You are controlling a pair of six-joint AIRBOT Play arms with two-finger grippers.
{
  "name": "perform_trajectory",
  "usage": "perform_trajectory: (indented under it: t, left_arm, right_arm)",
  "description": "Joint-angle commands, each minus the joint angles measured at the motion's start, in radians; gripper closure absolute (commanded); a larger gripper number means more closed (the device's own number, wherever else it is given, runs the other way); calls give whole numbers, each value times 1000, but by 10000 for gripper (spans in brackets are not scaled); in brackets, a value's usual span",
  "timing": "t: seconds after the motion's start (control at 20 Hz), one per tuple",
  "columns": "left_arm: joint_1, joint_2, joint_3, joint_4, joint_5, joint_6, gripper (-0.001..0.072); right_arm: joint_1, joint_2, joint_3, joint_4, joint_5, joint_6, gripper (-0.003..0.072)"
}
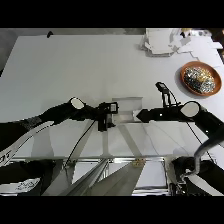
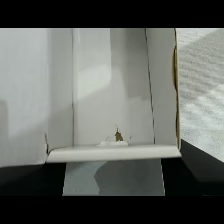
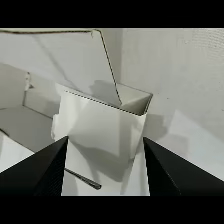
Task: Fold the box and place the chain.
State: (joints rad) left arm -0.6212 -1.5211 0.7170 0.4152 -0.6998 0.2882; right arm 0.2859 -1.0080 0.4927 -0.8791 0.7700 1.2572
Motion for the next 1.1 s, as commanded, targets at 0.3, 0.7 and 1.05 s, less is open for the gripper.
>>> perform_trajectory:
  t: [0.3, 0.7, 1.05]
  left_arm:
    - [0, 1, 0, 0, 0, 0, 438]
    - [0, 1, 0, 0, 0, 0, 438]
    - [0, 1, 0, 0, 0, 0, 438]
  right_arm:
    - [160, -45, 116, -296, -5, 384, 237]
    - [292, -185, 230, -551, 133, 629, 262]
    - [339, -248, 316, -658, 207, 739, 294]
